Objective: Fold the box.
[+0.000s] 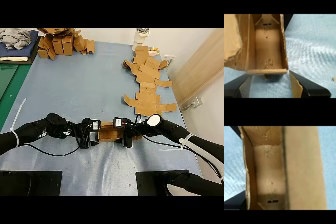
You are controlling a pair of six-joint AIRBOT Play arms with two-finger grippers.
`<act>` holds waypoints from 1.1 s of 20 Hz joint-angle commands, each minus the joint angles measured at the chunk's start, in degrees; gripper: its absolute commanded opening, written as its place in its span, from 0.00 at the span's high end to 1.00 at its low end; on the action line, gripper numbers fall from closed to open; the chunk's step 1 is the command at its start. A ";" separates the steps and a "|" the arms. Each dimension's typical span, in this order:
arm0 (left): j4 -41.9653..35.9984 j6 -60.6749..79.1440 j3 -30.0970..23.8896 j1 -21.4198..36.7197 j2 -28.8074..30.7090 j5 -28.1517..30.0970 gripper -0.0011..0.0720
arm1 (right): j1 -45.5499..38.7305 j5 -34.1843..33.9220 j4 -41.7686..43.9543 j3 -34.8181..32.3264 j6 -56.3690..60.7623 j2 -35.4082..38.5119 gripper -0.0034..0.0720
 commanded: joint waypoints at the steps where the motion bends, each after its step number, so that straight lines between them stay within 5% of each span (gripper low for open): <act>1: -1.55 0.17 0.04 -0.07 -0.07 1.01 0.04 | 0.02 0.00 0.00 0.02 0.02 -0.02 0.17; 16: -3.04 0.57 0.55 -2.19 -0.57 2.23 0.04 | 0.02 0.02 0.02 0.02 0.02 -0.02 0.17; 18: -4.04 0.57 0.57 -2.19 -0.61 3.26 0.26 | 0.02 0.04 0.02 0.02 0.02 -0.02 0.17; 22: -4.02 0.59 0.57 -2.19 -0.61 3.28 0.28 | 0.02 0.04 0.02 0.02 0.02 -0.02 0.17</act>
